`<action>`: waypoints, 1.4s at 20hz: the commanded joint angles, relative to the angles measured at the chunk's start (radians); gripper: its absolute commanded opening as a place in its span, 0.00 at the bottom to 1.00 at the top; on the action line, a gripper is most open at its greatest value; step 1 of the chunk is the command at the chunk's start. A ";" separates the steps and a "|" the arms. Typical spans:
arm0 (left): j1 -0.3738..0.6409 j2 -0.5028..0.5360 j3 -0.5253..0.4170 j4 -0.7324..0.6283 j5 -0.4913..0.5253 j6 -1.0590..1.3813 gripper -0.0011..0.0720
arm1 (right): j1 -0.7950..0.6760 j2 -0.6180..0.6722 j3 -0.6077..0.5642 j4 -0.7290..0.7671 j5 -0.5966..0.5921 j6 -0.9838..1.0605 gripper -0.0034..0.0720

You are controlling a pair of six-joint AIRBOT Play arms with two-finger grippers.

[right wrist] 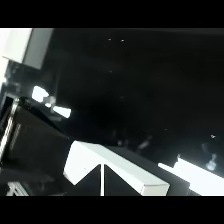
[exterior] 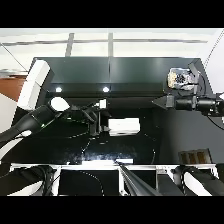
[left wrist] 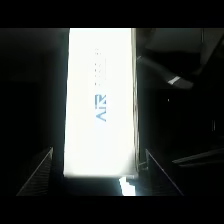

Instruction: Fold the box and place the chain.

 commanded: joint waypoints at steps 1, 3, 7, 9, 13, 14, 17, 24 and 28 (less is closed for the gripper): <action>-0.069 -0.076 0.076 -0.011 0.080 -0.054 0.99 | -0.029 0.011 0.002 -0.010 0.002 0.000 0.08; -0.098 -0.142 0.125 -0.011 0.098 -0.087 0.99 | -0.029 0.011 0.002 -0.010 0.002 0.000 0.08; -0.135 -0.196 0.183 -0.019 0.089 -0.087 0.99 | -0.029 0.011 0.002 -0.053 0.002 0.000 0.08; -0.137 -0.203 0.183 -0.029 0.059 -0.088 0.99 | -0.029 0.011 0.002 -0.069 0.000 0.000 0.08; -0.159 -0.217 0.183 -0.031 0.055 -0.088 0.99 | -0.029 0.011 0.002 -0.073 -0.008 0.000 0.08; -0.164 -0.225 0.183 -0.024 0.058 -0.088 0.99 | -0.029 0.011 0.002 -0.072 -0.009 0.000 0.08; -0.170 -0.241 0.183 -0.017 0.079 -0.087 0.99 | -0.029 0.011 0.002 -0.072 -0.009 0.000 0.08; -0.170 -0.241 0.183 -0.016 0.087 -0.087 0.99 | -0.029 0.011 0.002 -0.073 -0.012 0.000 0.08; -0.189 -0.259 0.183 0.089 0.133 -0.182 0.99 | -0.029 0.011 0.002 -0.073 -0.024 0.000 0.08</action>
